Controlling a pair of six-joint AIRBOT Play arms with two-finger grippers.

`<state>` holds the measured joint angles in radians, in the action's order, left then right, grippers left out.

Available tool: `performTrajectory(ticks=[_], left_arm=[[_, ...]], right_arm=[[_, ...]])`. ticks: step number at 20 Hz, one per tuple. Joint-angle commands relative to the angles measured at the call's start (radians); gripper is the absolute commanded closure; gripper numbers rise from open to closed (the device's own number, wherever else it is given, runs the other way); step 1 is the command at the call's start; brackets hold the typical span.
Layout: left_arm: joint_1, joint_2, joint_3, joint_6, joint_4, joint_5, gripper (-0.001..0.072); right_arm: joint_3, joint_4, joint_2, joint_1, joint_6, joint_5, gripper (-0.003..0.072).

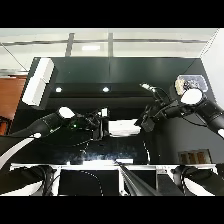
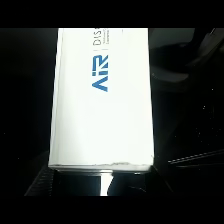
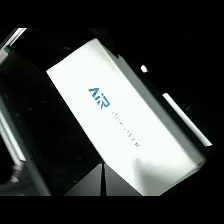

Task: Fold the box and place the chain.

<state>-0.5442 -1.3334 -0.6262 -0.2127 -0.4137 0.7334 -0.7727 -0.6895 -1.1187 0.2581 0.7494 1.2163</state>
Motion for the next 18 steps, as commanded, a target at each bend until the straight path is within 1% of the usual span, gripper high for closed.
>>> performTrajectory(ticks=[1, 3, 5, 7, 11, 18], left_arm=[[-0.001, -0.001, 0.000, 0.000, 0.000, 0.000, 0.0222], [-0.001, -0.001, 0.000, 0.000, 0.000, 0.000, 0.0222], [-0.001, -0.001, 0.000, 0.000, 0.000, 0.000, 0.0222], [-0.001, -0.001, 0.000, 0.000, 0.000, 0.000, 0.0222], [-0.001, -0.001, 0.000, 0.000, 0.000, 0.000, 0.0222], [-0.001, -0.001, 0.000, 0.000, 0.000, 0.000, 0.0221]], right_arm=[[0.100, 0.188, -0.010, -0.032, 0.202, -0.009, 0.0676], [0.135, 0.338, -0.050, -0.013, 0.192, -0.026, 0.0675], [0.135, 0.376, -0.084, 0.013, 0.185, -0.072, 0.0675], [0.135, 0.365, -0.116, 0.024, 0.186, -0.099, 0.0675], [0.135, 0.265, -0.155, 0.025, 0.214, -0.148, 0.0675], [0.135, 0.236, -0.168, 0.028, 0.216, -0.176, 0.0675]])
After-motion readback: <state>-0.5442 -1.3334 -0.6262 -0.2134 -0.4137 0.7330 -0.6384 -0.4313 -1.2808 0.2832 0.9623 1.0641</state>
